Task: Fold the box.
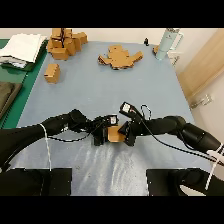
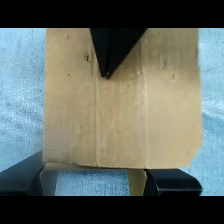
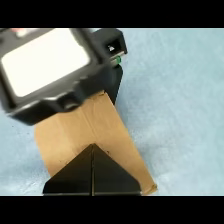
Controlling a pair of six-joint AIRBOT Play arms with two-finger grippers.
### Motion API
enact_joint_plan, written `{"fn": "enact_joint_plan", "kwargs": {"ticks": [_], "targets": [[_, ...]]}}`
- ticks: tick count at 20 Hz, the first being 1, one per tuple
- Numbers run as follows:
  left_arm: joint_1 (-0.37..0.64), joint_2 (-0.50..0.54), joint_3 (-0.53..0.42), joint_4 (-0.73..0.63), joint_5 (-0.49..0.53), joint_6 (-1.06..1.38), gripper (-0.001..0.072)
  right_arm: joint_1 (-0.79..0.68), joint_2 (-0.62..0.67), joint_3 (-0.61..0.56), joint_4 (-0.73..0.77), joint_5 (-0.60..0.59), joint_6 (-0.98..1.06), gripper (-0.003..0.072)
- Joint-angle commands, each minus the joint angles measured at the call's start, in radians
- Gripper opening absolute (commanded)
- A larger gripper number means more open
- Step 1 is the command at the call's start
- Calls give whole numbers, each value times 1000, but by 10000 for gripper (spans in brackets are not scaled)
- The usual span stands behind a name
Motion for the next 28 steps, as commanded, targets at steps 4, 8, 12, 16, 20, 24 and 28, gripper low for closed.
{"fn": "enact_joint_plan", "kwargs": {"ticks": [4, 8, 12, 16, 20, 24, 28], "targets": [[0, 0, 0, 0, 0, 0, 463, 78, 8, -50, -59, 99, -13, 5], [0, 0, 0, 0, 0, 0, 463, 78, 3, -50, -86, 100, -12, 5], [0, 0, 0, 0, 1, 0, 463, 78, -11, -51, -92, 99, -11, 5], [0, 0, 0, 0, 0, 0, 463, 78, -11, -51, -92, 96, -11, 5], [0, 0, 0, 0, 0, 0, 463, 78, -13, -51, -92, 93, -11, 5], [0, 0, 0, 0, 0, 0, 463, 78, 14, -49, -92, 78, -11, 6], [0, 0, 0, 0, 0, 0, 463, 84, 158, -50, -122, 64, -50, 6]]}}
